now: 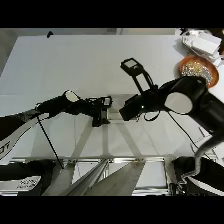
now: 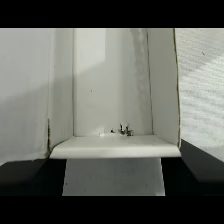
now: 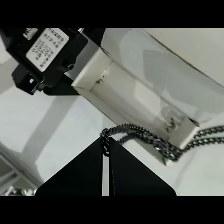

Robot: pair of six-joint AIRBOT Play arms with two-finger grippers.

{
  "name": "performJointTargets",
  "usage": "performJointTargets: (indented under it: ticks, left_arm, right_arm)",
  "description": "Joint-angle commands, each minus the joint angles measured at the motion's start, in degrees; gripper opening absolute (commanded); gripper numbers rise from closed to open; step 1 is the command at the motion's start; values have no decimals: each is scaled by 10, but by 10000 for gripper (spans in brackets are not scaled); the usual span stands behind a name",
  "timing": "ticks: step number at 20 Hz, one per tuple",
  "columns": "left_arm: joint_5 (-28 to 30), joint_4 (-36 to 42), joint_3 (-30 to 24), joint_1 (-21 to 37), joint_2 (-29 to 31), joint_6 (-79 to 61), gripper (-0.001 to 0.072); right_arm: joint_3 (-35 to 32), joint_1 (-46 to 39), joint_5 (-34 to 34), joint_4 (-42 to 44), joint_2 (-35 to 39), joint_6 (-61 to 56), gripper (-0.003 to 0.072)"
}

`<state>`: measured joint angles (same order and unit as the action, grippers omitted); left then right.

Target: Fold the box and place the chain.

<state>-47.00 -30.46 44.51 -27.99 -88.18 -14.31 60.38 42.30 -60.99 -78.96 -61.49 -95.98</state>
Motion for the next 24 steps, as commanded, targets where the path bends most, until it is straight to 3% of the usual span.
performJointTargets:
  ticks: [1,9,15,16,19,21,24]
  left_arm:
    - [0,0,0,0,0,0,151]
    - [0,0,0,0,0,0,151]
    - [0,0,0,0,0,0,151]
    - [0,0,0,0,0,0,151]
    - [0,0,0,0,0,0,151]
    - [0,0,0,0,0,0,151]
    - [0,0,0,0,0,0,151]
  right_arm:
    - [-49,2,84,26,-25,1,18]
    - [-54,7,107,27,-122,4,20]
    - [-65,7,127,26,-149,4,31]
    - [-65,7,128,26,-153,4,69]
    - [-65,7,124,30,-162,4,77]
    - [-64,6,116,40,-156,4,268]
    - [-61,-4,85,18,-106,5,275]
